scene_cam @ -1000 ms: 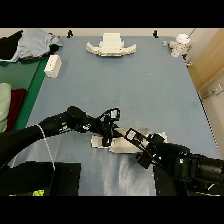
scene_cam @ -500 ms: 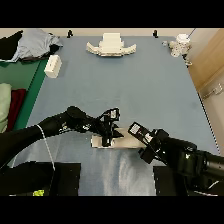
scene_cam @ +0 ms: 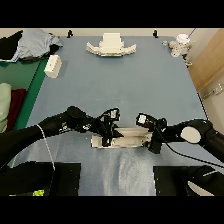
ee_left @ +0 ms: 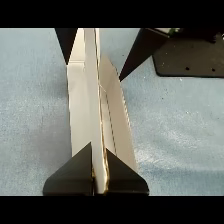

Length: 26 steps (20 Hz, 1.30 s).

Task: Fold the box.

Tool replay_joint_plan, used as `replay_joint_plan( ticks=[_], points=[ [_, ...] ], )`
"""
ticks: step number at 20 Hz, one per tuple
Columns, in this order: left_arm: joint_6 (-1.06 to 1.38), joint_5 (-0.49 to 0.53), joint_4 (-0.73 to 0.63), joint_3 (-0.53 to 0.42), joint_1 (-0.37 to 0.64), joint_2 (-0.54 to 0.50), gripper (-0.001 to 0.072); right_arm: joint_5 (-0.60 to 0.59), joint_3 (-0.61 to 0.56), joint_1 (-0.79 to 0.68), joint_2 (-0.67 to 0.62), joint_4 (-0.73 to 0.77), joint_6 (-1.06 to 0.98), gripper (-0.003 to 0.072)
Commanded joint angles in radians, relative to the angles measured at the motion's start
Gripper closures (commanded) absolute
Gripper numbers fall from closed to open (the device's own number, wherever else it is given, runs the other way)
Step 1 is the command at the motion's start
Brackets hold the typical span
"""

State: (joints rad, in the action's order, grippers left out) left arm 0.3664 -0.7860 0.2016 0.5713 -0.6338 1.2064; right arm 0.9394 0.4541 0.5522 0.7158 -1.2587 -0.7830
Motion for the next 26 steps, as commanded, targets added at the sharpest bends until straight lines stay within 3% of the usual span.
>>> replay_joint_plan(
  ticks=[1, 5, 11, 18, 26],
  points=[
    [0.0, 0.0, 0.0, 0.0, -0.001, 0.0, 0.0696, 0.035, 0.0, -0.154, 0.034, 0.217, 0.245, -0.0019],
    [0.0, 0.0, 0.0, 0.0, -0.001, 0.0, 0.0696, 0.099, -0.001, -0.153, 0.032, 0.217, 0.239, -0.0016],
    [0.0, 0.0, 0.0, 0.0, 0.0, 0.0, 0.0696, 0.103, -0.006, -0.154, 0.139, 0.299, 0.584, -0.0016],
    [0.0, 0.0, 0.0, 0.0, -0.001, 0.0, 0.0696, 0.108, -0.018, -0.24, 0.193, 0.377, 0.732, -0.0016],
    [0.0, 0.0, 0.0, 0.0, -0.001, 0.0, 0.0696, 0.043, -0.053, -0.267, 0.277, 0.405, 0.766, 0.0004]
  ],
)
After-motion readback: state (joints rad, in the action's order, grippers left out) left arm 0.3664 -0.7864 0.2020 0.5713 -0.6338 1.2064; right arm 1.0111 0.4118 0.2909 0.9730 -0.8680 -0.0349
